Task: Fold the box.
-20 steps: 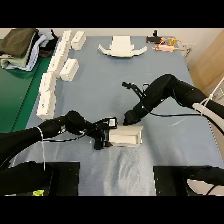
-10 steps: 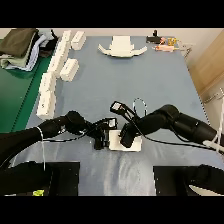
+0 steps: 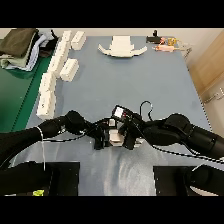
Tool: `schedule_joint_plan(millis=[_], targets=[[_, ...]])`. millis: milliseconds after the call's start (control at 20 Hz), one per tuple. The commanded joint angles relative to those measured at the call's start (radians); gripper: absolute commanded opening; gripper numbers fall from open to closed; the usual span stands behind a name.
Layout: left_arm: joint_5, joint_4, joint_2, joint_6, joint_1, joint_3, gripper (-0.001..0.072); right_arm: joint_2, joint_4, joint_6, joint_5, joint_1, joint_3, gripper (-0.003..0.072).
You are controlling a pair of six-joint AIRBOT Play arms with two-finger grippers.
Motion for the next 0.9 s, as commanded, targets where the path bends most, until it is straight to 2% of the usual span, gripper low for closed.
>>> schedule_joint_plan(millis=[0,50,250,300,350,400,650,850], targets=[[0.0,0.001,0.0,0.001,0.001,0.0,0.0463,0.028,-0.133,0.0,0.009,0.003,-0.003,0.0337],[0.0,0.001,0.0,0.001,0.001,0.0,0.0463,0.026,-0.136,0.0,0.008,0.003,-0.003,0.0389],[0.0,0.001,0.0,0.001,0.0,0.0,0.0463,0.025,-0.132,-0.001,-0.06,0.006,-0.003,0.039],[0.0,0.001,0.0,0.001,0.0,0.0,0.0463,0.025,-0.132,-0.002,-0.09,0.006,-0.003,0.0416],[0.0,0.001,0.0,0.001,0.0,0.0,0.0463,0.025,-0.129,-0.002,-0.115,0.006,-0.003,0.0544],[0.0,0.001,0.0,0.001,0.001,0.0,0.0463,0.025,-0.127,-0.002,-0.13,0.006,-0.003,0.0587],[0.0,0.001,0.0,0.001,0.001,0.0,0.0463,0.024,-0.1,-0.058,-0.159,0.006,-0.003,0.0587],[0.0,0.001,0.0,0.001,0.001,0.0,0.0463,0.024,-0.014,-0.139,-0.201,0.006,-0.003,0.0587]])
